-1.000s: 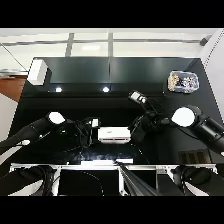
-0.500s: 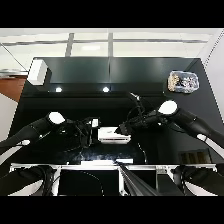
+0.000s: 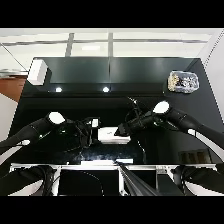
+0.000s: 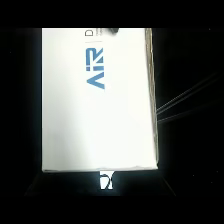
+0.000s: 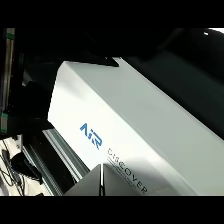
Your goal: Fold the box and place the chain.
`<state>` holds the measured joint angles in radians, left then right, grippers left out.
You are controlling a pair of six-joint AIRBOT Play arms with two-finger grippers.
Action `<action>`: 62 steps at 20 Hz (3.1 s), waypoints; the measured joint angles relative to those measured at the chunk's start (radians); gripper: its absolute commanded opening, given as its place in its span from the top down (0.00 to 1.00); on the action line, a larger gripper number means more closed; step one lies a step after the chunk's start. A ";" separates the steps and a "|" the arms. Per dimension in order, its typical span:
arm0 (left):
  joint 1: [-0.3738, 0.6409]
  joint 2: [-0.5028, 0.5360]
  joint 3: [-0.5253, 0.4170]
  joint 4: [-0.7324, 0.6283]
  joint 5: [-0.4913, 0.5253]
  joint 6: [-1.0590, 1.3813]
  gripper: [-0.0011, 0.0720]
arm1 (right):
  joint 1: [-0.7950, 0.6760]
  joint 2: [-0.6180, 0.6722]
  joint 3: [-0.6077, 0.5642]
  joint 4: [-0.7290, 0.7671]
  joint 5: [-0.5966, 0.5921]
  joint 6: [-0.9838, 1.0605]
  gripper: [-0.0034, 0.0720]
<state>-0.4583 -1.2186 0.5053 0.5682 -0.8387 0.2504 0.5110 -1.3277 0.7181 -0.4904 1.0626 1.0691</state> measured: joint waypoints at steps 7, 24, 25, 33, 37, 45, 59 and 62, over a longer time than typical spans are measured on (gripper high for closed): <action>0.000 0.000 0.000 0.000 0.000 -0.001 0.45 | 0.000 -0.009 0.002 -0.031 -0.011 -0.002 0.90; -0.017 0.186 0.071 0.161 -0.044 -0.269 0.01 | -0.409 0.224 0.152 -0.105 0.160 -0.029 0.90; -0.029 0.186 0.092 0.165 -0.044 -0.292 0.01 | -0.417 0.225 0.152 -0.116 0.161 -0.029 0.90; -0.150 0.066 0.179 0.164 -0.026 -0.363 0.01 | -0.437 0.229 0.153 -0.150 0.164 -0.029 0.90; -0.188 0.020 0.205 0.158 0.010 -0.368 0.01 | -0.438 0.230 0.153 -0.155 0.164 -0.029 0.90; -0.203 -0.006 0.224 0.150 0.016 -0.383 0.01 | -0.438 0.230 0.153 -0.158 0.164 -0.029 0.90; -0.246 -0.085 0.225 0.153 0.034 -0.397 0.04 | -0.438 0.229 0.153 -0.176 0.163 -0.029 0.90; -0.278 -0.113 0.228 0.158 0.074 -0.407 0.41 | -0.439 0.230 0.153 -0.190 0.161 -0.029 0.90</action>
<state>-0.7364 -1.3312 0.7334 0.7265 -0.7643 -0.1566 0.0723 -1.0981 0.8715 -0.6800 1.2232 1.0401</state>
